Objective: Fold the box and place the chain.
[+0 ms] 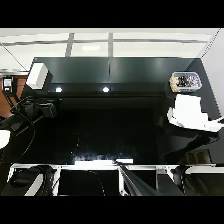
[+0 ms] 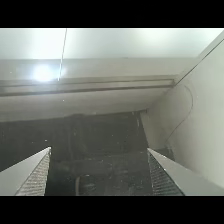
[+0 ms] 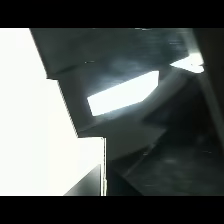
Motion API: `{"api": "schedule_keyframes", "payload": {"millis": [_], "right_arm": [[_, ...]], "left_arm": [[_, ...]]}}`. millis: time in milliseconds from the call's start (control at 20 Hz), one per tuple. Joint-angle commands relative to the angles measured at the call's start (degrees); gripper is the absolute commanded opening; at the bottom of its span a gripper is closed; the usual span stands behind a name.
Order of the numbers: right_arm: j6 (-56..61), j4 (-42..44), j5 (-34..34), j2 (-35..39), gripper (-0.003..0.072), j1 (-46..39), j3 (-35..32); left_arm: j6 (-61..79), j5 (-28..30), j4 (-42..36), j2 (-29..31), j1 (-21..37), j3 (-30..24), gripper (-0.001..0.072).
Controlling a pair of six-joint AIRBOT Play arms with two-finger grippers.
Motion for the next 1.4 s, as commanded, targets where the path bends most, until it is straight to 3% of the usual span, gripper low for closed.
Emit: {"api": "schedule_keyframes", "payload": {"millis": [0, 300, 650, 850, 1100, 1200, 1350], "right_arm": [[-0.9, 6.4, 4.6, 0.5, 0.0008, 1.1, -0.9], [-1.3, 16.0, 1.5, 6.1, 0.0008, 9.4, -11.1], [-7.2, 34.5, -13.4, 24.0, 0.0008, 25.2, -29.5], [-11.4, 41.9, -26.0, 37.3, 0.0007, 37.8, -43.2], [-12.2, 48.6, -40.3, 47.3, 0.0007, 53.4, -55.1], [-12.5, 48.2, -45.5, 47.8, 0.0007, 58.8, -55.6], [-12.5, 48.7, -49.1, 47.8, 0.0007, 63.3, -55.6]], "left_arm": [[0.0, 0.0, 0.0, 0.0, 0.0, 0.0, 0.0711], [0.0, -3.1, -0.3, -0.8, 0.0, 0.0, 0.0711], [0.0, -9.7, -8.9, -1.6, -0.6, 0.0, 0.071], [0.0, -7.8, -12.1, -4.7, -6.3, 0.0, 0.071], [-0.7, 1.6, -18.1, -14.6, -16.2, 0.3, 0.071], [-0.9, 2.1, -26.1, -20.8, -17.2, 2.1, 0.0703], [2.2, 0.3, -26.8, -31.3, -17.4, 8.2, 0.0704]]}}
